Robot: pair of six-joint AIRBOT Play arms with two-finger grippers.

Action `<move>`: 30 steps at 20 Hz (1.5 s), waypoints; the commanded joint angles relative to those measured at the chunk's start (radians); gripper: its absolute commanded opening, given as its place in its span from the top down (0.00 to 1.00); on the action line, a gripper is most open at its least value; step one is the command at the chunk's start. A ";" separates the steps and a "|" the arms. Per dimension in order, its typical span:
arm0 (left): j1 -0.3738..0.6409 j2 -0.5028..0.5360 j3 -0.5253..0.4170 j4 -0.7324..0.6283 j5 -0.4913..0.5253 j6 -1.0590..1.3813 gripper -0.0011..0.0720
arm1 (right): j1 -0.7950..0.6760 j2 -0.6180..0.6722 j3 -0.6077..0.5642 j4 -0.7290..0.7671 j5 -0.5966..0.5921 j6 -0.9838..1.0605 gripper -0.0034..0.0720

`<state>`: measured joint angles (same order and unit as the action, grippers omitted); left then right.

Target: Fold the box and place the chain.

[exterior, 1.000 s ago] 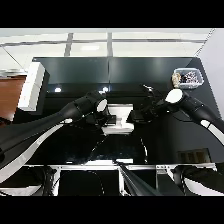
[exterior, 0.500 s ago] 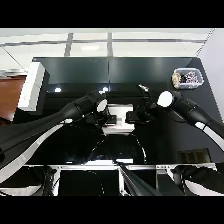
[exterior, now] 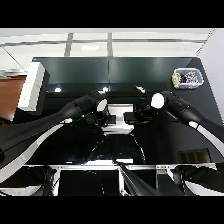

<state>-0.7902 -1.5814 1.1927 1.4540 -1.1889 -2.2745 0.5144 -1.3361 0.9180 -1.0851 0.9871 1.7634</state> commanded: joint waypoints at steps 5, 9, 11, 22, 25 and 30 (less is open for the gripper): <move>0.001 0.000 0.001 0.000 0.000 0.001 0.95 | 0.098 -0.087 0.105 -0.196 0.080 0.215 0.47; 0.001 0.000 0.001 -0.001 0.000 0.001 0.95 | 0.110 -0.105 0.123 -0.245 0.112 0.289 0.48; 0.001 0.000 0.001 0.000 0.000 0.001 0.95 | 0.111 -0.106 0.123 -0.259 0.119 0.311 0.48; 0.001 0.000 0.001 -0.001 -0.003 0.001 0.95 | 0.158 -0.144 0.135 -0.299 0.139 0.387 0.61; 0.001 0.000 0.001 -0.001 -0.006 0.001 0.95 | 0.161 -0.147 0.136 -0.317 0.151 0.425 0.66; 0.001 0.000 0.001 -0.001 -0.005 0.001 0.95 | 0.161 -0.147 0.145 -0.319 0.150 0.430 0.93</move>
